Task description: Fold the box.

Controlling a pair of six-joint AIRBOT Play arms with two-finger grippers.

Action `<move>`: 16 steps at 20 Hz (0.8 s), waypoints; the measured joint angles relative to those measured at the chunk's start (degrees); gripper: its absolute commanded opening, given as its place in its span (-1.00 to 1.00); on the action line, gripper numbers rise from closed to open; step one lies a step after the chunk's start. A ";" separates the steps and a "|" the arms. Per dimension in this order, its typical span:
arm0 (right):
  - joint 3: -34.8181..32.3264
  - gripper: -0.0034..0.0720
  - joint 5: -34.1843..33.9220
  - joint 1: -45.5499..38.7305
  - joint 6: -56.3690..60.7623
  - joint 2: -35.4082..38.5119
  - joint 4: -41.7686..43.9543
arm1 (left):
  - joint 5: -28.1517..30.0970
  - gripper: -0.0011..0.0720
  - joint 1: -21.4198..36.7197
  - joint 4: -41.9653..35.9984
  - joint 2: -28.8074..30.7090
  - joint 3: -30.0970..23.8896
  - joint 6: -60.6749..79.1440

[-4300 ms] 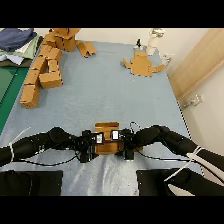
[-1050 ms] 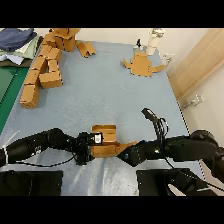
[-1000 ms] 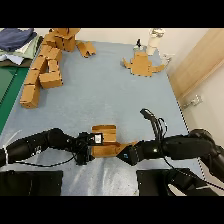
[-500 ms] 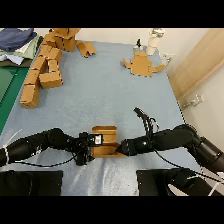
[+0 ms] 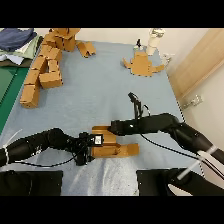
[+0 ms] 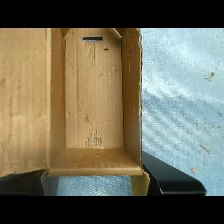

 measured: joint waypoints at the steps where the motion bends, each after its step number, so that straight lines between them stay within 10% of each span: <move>1: 0.37 -0.91 0.42 0.00 -1.03 -2.19 -0.02 | 0.00 0.45 0.00 0.00 0.00 0.00 0.00; 16: 0.90 -0.91 0.48 2.10 -8.98 -13.68 -6.97 | 0.11 0.45 0.00 -0.02 0.00 0.00 -0.02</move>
